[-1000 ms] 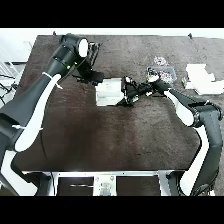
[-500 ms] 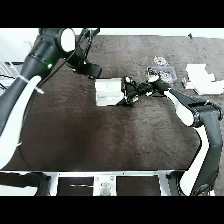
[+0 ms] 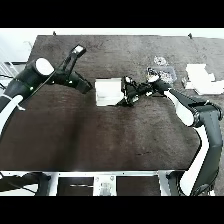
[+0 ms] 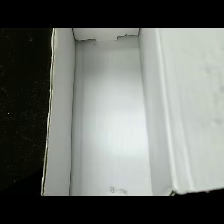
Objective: Fold the box and place the chain.
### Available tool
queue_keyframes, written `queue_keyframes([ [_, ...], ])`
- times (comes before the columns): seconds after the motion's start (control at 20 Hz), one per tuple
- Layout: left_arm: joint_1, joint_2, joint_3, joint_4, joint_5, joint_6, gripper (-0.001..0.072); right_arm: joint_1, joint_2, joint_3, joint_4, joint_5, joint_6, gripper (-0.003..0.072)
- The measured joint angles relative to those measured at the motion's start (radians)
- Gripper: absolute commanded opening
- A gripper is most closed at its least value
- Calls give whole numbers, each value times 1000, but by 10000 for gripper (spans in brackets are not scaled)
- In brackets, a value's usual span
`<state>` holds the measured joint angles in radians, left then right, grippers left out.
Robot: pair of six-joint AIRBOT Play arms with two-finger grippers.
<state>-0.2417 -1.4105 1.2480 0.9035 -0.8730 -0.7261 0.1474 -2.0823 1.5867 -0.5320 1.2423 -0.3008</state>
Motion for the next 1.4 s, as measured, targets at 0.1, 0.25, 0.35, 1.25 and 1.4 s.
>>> queue_keyframes([
  [0.1,26,-3,-43,-69,26,124,492,0,0,0,0,0,0,578],
  [0.25,43,-5,-71,-116,64,217,491,0,0,0,0,0,0,579],
  [0.35,49,-6,-81,-141,69,268,491,0,0,0,0,0,0,579],
  [1.25,189,-433,160,-444,-302,1014,720,0,0,0,0,0,0,579],
  [1.4,177,-477,191,-446,-300,1077,720,0,0,0,0,0,0,579],
])
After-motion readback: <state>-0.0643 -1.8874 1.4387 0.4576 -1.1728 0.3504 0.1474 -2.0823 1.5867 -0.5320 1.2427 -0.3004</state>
